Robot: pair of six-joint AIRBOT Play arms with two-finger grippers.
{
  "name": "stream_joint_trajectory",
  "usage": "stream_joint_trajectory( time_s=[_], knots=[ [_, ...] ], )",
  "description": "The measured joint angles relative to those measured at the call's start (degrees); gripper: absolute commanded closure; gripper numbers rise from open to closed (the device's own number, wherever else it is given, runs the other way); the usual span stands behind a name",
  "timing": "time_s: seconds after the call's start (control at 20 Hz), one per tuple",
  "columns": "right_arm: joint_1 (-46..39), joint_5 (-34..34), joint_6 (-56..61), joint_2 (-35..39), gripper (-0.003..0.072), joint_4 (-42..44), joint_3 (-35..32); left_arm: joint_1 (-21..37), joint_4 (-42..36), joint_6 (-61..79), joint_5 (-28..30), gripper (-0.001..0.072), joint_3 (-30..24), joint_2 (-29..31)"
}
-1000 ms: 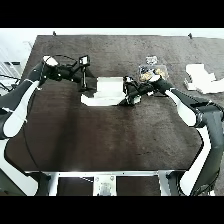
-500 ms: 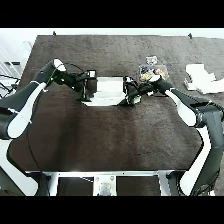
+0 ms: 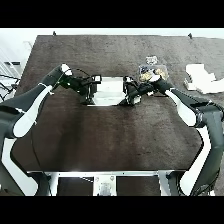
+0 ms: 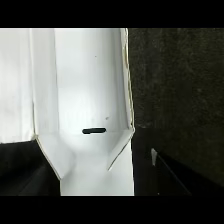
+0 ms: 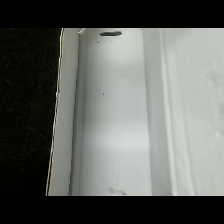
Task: Fold the box and place the chain.
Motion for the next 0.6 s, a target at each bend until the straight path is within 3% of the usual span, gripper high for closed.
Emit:
stream_joint_trajectory(
  time_s=[0.05, 0.1, 0.35, 0.4, 0.45, 0.6],
  knots=[
    [0.00, 0.00, 0.00, 0.00, 0.0145, 0.00, 0.00, 0.00, -0.28, -0.15, 0.31, 0.0151, 0.00, -0.15],
    [0.00, 0.00, 0.00, 0.00, 0.0145, 0.00, 0.00, 0.00, -0.70, -0.28, 0.87, 0.0226, 0.00, -0.33],
    [0.00, 0.00, 0.00, 0.00, 0.0145, 0.00, 0.00, 0.00, -1.62, -0.48, 1.95, 0.0226, -0.02, -0.92],
    [0.00, 0.00, 0.00, 0.00, 0.0145, 0.00, 0.00, 0.00, -1.79, -0.48, 2.01, 0.0272, -0.02, -0.96],
    [0.00, 0.00, 0.02, 0.00, 0.0145, 0.00, 0.00, 0.00, -1.88, -0.48, 2.14, 0.0398, -0.02, -1.03],
    [0.00, -0.02, 0.04, 0.00, 0.0145, 0.02, 0.00, 0.00, -1.99, -0.48, 2.47, 0.0422, -0.02, -1.05]
  ],
)
